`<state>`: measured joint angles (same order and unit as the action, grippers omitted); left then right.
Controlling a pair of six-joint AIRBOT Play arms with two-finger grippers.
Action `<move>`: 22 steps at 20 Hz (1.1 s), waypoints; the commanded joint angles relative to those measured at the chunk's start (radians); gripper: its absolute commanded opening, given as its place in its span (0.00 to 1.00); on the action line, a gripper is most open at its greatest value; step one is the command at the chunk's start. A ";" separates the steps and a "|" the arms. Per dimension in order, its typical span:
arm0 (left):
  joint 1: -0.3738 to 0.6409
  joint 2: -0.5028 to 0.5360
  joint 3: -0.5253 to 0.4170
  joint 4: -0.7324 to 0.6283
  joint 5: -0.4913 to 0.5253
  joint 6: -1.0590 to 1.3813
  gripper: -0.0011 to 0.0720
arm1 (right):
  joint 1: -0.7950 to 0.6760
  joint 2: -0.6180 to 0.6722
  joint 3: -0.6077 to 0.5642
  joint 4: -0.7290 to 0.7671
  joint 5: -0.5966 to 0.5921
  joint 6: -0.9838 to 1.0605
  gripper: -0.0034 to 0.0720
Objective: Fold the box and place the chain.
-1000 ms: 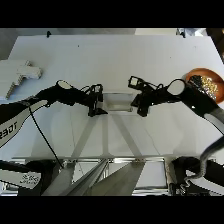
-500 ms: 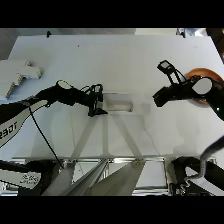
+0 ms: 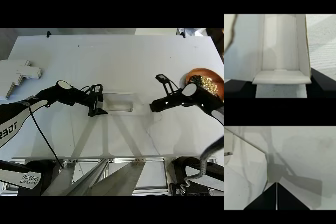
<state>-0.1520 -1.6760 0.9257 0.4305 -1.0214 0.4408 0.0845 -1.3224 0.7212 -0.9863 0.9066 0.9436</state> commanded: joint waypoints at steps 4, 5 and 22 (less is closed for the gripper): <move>0.001 0.000 0.001 0.000 0.000 0.000 0.56 | 0.065 -0.082 -0.002 0.216 0.021 -0.103 0.06; 0.001 0.000 0.000 0.000 0.000 0.000 0.56 | 0.065 -0.082 -0.002 0.255 0.026 -0.114 0.08; 0.001 0.000 0.001 0.000 0.000 0.000 0.56 | 0.066 0.048 -0.002 0.407 0.049 -0.168 0.56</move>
<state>-0.1520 -1.6760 0.9257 0.4305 -1.0214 0.4408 0.1486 -1.2842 0.7193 -0.6304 0.9581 0.8040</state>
